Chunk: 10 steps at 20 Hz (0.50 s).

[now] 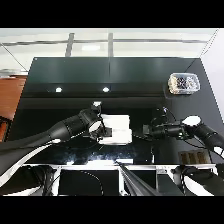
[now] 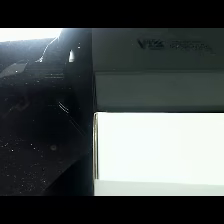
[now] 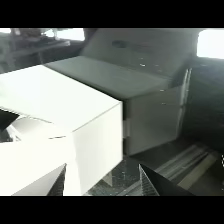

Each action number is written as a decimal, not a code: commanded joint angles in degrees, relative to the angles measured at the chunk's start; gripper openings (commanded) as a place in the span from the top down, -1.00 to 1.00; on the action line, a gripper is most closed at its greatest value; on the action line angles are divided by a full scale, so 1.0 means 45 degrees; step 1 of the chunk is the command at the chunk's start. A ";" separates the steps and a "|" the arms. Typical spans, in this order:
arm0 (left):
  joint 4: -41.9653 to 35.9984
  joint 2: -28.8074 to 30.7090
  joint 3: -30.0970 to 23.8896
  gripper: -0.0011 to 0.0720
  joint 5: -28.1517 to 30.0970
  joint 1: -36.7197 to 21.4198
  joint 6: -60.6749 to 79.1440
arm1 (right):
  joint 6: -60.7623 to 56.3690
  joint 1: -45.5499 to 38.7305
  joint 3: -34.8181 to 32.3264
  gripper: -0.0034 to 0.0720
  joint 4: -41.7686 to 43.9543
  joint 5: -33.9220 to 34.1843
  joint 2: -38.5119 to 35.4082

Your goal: Fold the box and place the chain.

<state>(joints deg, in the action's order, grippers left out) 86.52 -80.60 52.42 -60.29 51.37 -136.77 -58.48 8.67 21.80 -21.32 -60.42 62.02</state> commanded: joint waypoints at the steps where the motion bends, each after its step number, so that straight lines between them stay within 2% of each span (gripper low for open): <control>1: 0.0000 -0.0005 0.0000 0.90 0.0000 -0.0005 0.0005 | 0.0068 0.0840 0.0350 -0.48 0.0117 0.0228 0.0010; 6: 0.0000 -0.0005 0.0000 0.90 0.0000 -0.0005 0.0005 | -0.1438 0.3264 0.1010 -0.48 -0.0685 0.3002 0.0010; 9: 0.0000 -0.0005 0.0000 0.90 0.0000 -0.0005 0.0005 | -0.4648 0.4677 0.1744 -0.48 -0.3235 0.4012 0.0010; 10: 0.0000 -0.0005 0.0000 0.90 0.0000 -0.0005 0.0005 | -0.6251 0.5110 0.2030 -0.36 -0.4580 0.4065 0.0010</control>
